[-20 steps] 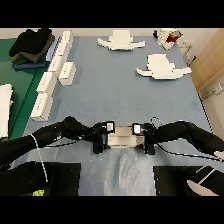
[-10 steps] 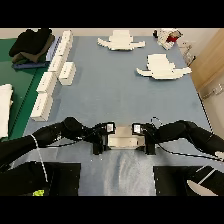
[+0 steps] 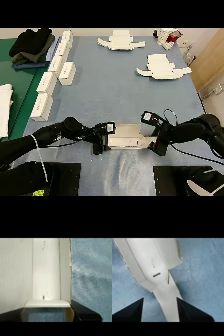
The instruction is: Fold the box.
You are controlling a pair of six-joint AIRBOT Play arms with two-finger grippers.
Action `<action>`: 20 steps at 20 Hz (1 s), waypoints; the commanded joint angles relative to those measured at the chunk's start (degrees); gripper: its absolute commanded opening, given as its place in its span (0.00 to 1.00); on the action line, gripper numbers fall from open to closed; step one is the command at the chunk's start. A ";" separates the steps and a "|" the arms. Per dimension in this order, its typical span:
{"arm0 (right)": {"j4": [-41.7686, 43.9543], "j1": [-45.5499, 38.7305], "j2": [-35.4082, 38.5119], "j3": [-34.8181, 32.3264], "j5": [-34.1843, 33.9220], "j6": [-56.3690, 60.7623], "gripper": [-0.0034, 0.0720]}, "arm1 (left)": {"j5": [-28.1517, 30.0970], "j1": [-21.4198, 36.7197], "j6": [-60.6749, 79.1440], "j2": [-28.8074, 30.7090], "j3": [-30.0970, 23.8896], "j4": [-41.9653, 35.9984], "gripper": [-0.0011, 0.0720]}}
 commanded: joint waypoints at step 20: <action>28.59 5.40 -19.82 -1.11 36.94 31.54 0.11 | 0.22 0.02 1.05 0.00 0.07 0.35 0.58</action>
